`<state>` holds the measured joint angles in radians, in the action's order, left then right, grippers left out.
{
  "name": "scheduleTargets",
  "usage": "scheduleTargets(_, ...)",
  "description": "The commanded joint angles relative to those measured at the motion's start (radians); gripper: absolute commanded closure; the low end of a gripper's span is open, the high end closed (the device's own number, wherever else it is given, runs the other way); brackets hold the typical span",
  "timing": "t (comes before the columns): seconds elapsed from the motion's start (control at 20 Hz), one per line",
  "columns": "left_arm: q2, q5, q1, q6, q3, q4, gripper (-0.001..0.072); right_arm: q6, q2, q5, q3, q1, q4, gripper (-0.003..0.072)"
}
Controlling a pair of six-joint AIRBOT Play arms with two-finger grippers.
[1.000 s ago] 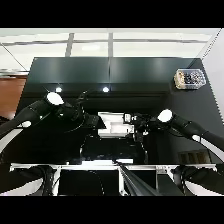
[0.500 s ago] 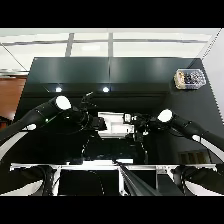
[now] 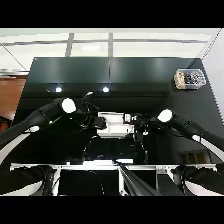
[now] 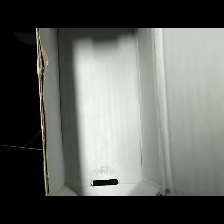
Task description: Fold the box and place the chain.
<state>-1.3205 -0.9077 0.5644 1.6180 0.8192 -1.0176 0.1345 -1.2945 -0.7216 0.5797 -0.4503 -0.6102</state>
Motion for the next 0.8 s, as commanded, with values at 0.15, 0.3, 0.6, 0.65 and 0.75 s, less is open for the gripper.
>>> scheduleTargets(0.15, -0.066, -0.154, 0.197, 0.445, 0.167, -0.533, 0.0170, 0.000, 0.000, 0.000, -0.001, 0.000, 0.000, 0.0442)
scheduleTargets(0.3, -0.099, -0.194, 0.220, 0.507, 0.195, -0.551, 0.0204, 0.000, 0.000, 0.000, -0.001, 0.000, 0.000, 0.0442)
scheduleTargets(0.6, -0.107, -0.227, 0.242, 0.592, 0.206, -0.537, 0.0230, 0.000, 0.000, 0.000, -0.001, 0.000, 0.000, 0.0442)
scheduleTargets(0.65, -0.107, -0.219, 0.248, 0.610, 0.206, -0.536, 0.0231, 0.000, 0.000, 0.000, -0.001, 0.000, 0.000, 0.0442)
scheduleTargets(0.75, -0.109, -0.198, 0.256, 0.653, 0.206, -0.537, 0.0231, 0.000, 0.000, 0.000, -0.001, 0.000, 0.000, 0.0442)
